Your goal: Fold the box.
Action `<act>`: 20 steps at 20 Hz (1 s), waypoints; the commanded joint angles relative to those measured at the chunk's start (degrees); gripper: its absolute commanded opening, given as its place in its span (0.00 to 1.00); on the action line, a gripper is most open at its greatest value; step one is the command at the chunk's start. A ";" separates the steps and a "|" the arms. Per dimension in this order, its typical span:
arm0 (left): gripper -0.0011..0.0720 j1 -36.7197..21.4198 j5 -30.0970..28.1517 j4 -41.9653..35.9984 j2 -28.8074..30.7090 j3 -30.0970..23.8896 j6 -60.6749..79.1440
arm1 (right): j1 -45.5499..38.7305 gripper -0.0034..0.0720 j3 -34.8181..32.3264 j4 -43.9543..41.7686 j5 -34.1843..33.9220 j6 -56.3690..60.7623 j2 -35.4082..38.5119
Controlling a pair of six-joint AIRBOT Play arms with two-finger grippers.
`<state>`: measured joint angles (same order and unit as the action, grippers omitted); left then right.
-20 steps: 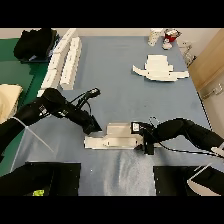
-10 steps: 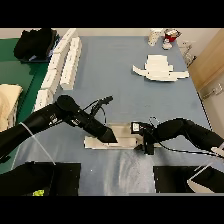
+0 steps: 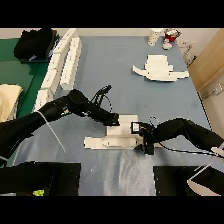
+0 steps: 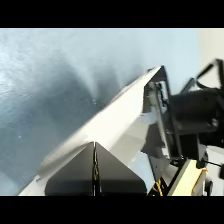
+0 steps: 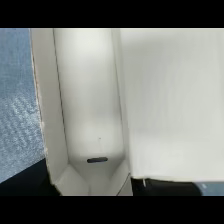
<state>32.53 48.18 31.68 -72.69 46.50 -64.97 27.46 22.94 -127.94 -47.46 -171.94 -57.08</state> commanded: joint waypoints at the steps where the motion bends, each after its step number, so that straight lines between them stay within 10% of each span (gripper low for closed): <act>1: 0.03 -0.09 -2.95 2.89 -3.45 0.39 -3.21 | 0.00 0.55 0.07 0.00 0.04 0.00 0.00; 14: 0.03 -0.11 -0.37 2.60 -5.07 0.55 -0.02 | 0.02 0.55 0.07 0.00 0.04 0.00 0.00; 20: 0.03 -0.09 1.95 13.09 12.48 0.52 3.02 | 0.02 0.55 0.07 0.00 0.04 0.00 0.00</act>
<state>32.47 48.71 38.46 -67.75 47.13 -63.09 27.46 22.96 -127.94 -47.40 -172.11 -57.10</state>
